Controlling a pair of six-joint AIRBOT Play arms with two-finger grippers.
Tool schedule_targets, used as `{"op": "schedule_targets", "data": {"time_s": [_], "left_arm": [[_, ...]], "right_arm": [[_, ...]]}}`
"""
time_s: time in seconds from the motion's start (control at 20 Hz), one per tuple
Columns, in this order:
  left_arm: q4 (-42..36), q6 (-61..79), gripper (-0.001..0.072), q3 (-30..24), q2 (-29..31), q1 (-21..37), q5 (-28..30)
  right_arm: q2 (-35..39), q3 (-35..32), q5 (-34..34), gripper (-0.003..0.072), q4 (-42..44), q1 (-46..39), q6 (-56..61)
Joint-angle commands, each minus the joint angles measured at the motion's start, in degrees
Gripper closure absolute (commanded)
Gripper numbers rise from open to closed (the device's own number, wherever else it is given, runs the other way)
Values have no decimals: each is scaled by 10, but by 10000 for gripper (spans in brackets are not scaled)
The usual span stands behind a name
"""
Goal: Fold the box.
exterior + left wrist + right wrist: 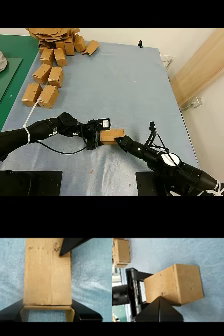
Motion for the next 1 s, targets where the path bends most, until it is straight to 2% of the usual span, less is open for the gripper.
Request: {"op": "schedule_targets", "data": {"time_s": [0.0,0.6,0.95], "left_arm": [[0,-1,464,0,0,0,0],[0,-1,464,0,0,0,0],[0,-1,464,0,0,0,0]], "right_arm": [[-9,0,4,686,0,1,0],[2,40,-11,684,-56,1,0],[-43,46,27,684,-56,1,0]]}}
